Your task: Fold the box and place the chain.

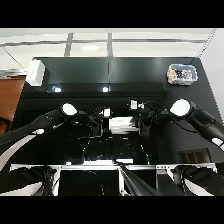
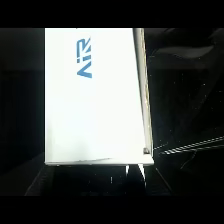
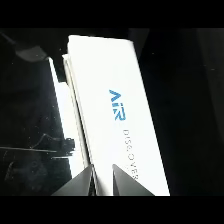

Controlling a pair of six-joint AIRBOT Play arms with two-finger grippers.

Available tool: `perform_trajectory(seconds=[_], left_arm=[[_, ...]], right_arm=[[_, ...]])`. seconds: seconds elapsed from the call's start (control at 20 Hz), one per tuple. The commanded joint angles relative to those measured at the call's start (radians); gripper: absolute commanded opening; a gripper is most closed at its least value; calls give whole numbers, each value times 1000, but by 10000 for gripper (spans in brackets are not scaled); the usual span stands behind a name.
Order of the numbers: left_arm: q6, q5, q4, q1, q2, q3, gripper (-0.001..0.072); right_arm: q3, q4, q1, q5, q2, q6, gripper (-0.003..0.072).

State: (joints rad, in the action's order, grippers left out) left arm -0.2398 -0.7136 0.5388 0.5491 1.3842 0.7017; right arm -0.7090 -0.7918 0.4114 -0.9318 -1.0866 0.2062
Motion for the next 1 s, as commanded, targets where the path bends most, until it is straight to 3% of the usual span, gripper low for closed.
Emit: perform_trajectory(seconds=[0.0, 0.05, 0.1, 0.6, 0.95], left_arm=[[0, 0, 0, 1, 0, 0, 373], [0, 0, 0, 1, 0, 0, 373], [0, 0, 0, 1, 0, 0, 373], [0, 0, 0, 1, 0, 0, 373], [0, 0, 0, 1, 0, 0, 373]], right_arm=[[1, -5, 10, 1, -4, 0, 143], [1, -13, 10, 1, -4, 0, 225], [1, -18, 10, 0, -4, 2, 248], [26, -32, 10, -2, -6, 30, 248], [-33, -21, -67, -114, 99, 391, 247]])
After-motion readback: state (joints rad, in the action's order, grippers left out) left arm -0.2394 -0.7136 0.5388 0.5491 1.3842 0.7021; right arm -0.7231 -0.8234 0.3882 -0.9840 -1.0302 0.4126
